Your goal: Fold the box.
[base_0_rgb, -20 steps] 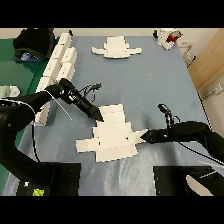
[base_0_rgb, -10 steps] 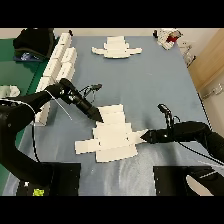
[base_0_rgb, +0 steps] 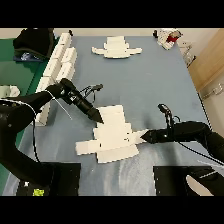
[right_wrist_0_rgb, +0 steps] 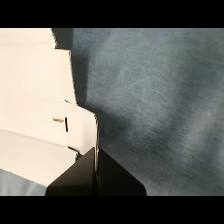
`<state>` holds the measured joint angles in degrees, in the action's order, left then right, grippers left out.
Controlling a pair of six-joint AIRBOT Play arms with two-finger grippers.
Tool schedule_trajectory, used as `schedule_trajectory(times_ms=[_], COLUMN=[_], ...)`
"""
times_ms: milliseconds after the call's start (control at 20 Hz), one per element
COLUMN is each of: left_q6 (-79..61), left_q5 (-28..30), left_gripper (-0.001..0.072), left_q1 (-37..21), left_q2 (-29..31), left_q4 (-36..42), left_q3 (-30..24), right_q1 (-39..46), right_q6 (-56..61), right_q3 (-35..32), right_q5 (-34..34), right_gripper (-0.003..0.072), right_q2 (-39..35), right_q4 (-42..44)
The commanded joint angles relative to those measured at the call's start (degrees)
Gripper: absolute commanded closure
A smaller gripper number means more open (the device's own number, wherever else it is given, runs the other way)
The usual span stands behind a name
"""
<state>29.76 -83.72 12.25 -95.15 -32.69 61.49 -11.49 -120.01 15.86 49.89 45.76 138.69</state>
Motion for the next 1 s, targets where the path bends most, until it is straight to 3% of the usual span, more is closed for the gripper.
schedule_trajectory(times_ms=[0, 50, 100, 150, 200, 350, 500, 600, 750, 950], left_q6=[-3.5, -3.9, -4.6, -5.1, -5.5, -8.3, -11.3, -12.0, -16.3, -26.0], left_q5=[2.0, 2.7, 2.7, 2.7, 2.7, 2.9, 5.6, 10.8, 20.1, 34.6], left_gripper=[0.0701, 0.0701, 0.0702, 0.0703, 0.0703, 0.0704, 0.0705, 0.0706, 0.0706, 0.0705], left_q1=[1.0, 1.4, 1.7, 2.1, 2.4, 3.1, 4.3, 6.1, 9.8, 15.9], left_q2=[0.1, 0.2, 0.2, 0.2, 0.2, 1.5, 5.5, 9.5, 17.2, 28.0], left_q4=[1.4, 1.7, 1.6, 1.7, 1.7, 1.7, 0.0, -1.6, -2.3, -2.3], left_q3=[0.1, 0.1, 0.6, 1.2, 2.1, 4.2, 4.1, 3.1, -2.1, -13.9], right_q1=[0.0, 0.0, 0.0, 0.0, 0.0, 0.1, 0.1, 0.1, 0.1, 0.1], right_q6=[0.0, 0.0, 0.0, 0.0, 0.0, 1.7, 16.0, 26.0, 33.9, 37.8], right_q3=[0.0, 0.0, 0.2, 0.5, 1.4, 5.8, 12.6, 16.8, 20.1, 20.3], right_q5=[-0.6, -0.9, -1.4, -1.9, -2.4, -2.5, -2.4, -2.3, -2.5, -1.7], right_gripper=[0.0672, 0.0672, 0.059, 0.0354, 0.0211, 0.0204, 0.0204, 0.0203, 0.0203, 0.0203], right_q2=[0.0, 0.0, 0.0, 0.0, 0.0, -0.1, -0.1, -0.1, -0.1, 0.0], right_q4=[0.2, 0.1, 0.1, -0.6, -2.7, -14.2, -33.4, -42.7, -45.0, -44.8])
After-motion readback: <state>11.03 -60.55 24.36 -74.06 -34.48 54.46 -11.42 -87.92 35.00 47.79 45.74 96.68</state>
